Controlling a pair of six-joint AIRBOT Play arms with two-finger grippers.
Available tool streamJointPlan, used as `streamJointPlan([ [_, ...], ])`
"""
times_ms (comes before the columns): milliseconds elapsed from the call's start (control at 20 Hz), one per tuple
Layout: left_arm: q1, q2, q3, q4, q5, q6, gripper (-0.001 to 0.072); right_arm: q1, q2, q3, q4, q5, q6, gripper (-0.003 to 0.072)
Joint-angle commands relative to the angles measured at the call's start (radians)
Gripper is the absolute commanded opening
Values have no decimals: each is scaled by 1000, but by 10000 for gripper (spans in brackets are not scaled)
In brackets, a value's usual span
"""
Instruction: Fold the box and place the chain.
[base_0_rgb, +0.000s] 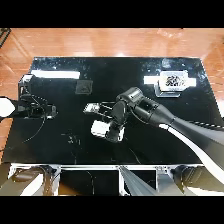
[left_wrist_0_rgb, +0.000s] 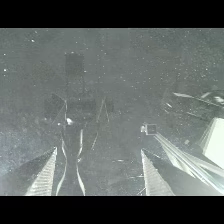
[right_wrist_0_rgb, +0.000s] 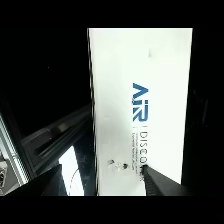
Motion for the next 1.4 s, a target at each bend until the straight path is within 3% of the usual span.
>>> streamJointPlan([
  [0, 0, -1, 0, -3, 2, 0, 620, 0, 35, 1, 3, 0, 12, 579],
  [250, 0, -1, 0, -3, 2, 1, 620, 0, 76, 2, 3, -53, 34, 577],
  [300, 0, 0, 0, -3, 2, 1, 620, -9, 92, 2, 15, -63, 62, 455],
  [350, 0, 0, 0, -3, 2, 1, 620, -31, 115, 1, 35, -70, 115, 274],
  [400, 0, 0, 0, -3, 2, 1, 620, -69, 146, -2, 56, -76, 204, 10],
  [500, -1, 0, 0, -16, 3, 2, 620, -163, 261, -103, 107, 8, 364, 16],
  [600, -1, -1, 0, -52, 11, 34, 620, -244, 422, -343, 235, 249, 547, 15],
  [700, -1, -1, 0, -96, 28, 58, 620, -257, 510, -594, 525, 562, 640, 15],
  [750, -1, -1, 0, -112, 36, 61, 620, -237, 504, -672, 689, 670, 616, 15],
  [800, -1, -1, 0, -123, 43, 61, 620, -211, 485, -698, 758, 719, 588, 16],
  [950, -1, -1, 0, -134, 55, 61, 620, -164, 430, -681, 766, 742, 586, 16],
  [1350, -1, -1, 0, -134, 53, 65, 620, -164, 420, -682, 727, 613, 585, 16],
])
